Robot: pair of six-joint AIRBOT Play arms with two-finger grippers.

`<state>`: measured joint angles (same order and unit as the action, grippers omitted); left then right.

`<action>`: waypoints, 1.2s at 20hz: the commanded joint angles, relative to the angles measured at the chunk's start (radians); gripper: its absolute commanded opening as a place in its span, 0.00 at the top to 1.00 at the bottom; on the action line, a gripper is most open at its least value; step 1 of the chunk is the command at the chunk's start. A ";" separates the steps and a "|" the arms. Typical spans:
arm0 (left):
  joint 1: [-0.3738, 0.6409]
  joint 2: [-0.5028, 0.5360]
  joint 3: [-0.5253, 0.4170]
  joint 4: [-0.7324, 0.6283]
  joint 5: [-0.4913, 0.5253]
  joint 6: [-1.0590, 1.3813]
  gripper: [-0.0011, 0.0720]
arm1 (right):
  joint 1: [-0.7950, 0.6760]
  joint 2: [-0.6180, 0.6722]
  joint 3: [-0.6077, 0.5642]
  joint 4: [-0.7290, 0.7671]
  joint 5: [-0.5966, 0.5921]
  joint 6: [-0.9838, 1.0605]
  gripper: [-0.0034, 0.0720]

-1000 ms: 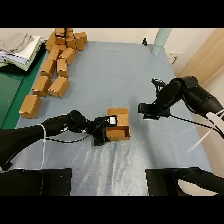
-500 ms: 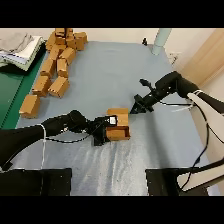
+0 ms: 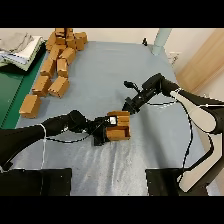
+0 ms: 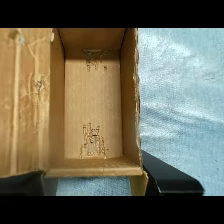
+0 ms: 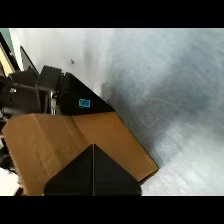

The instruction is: Fold the box.

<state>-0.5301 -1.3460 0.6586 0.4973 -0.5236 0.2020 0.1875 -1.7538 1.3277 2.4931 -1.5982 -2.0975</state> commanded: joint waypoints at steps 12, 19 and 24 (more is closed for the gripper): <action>0.000 0.000 0.001 0.000 0.000 0.000 0.44 | 0.334 0.529 -0.451 -0.330 0.592 -0.147 0.95; 0.000 0.000 0.001 0.000 0.000 0.000 0.44 | 0.427 0.674 -0.492 -0.422 0.758 -0.147 0.95; 0.000 0.000 0.001 0.000 0.000 0.000 0.44 | 0.531 0.790 -0.652 -0.501 0.938 -0.147 0.95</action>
<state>-0.5301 -1.3460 0.6586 0.4973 -0.5240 0.2016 0.6659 -1.0283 0.7555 2.0426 -0.7799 -2.2448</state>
